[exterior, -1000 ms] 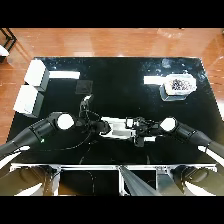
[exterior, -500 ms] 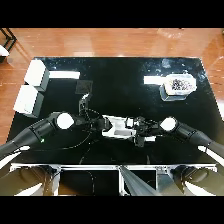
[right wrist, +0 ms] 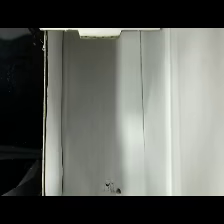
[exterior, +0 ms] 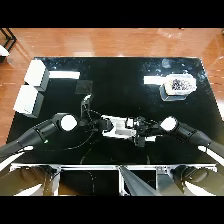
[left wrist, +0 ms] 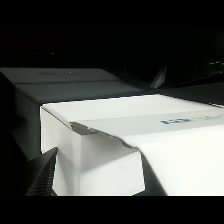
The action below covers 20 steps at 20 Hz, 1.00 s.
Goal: Fold the box and place the chain.
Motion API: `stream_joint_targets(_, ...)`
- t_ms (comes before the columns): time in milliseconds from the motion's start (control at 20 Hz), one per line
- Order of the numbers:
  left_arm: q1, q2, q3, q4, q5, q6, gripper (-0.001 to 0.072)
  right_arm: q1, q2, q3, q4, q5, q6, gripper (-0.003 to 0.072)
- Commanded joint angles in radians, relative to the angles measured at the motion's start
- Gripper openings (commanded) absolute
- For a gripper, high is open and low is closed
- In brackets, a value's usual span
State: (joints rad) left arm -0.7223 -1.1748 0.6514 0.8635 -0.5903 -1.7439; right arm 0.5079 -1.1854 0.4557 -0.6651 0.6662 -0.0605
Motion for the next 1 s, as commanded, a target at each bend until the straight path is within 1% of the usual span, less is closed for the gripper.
stream_joint_targets(0,-0.011,-0.022,-0.001,0.003,0.012,-0.017,0.0623,0.001,-0.001,0.000,0.003,-0.001,0.002,0.0294)
stream_joint_targets(450,-0.010,-0.031,0.000,0.040,0.003,-0.019,0.0623,0.001,-0.001,0.000,0.003,-0.001,0.002,0.0295)
stream_joint_targets(950,-0.010,-0.036,0.000,0.072,0.027,-0.019,0.0623,0.001,-0.001,0.000,0.003,0.000,0.002,0.0295)
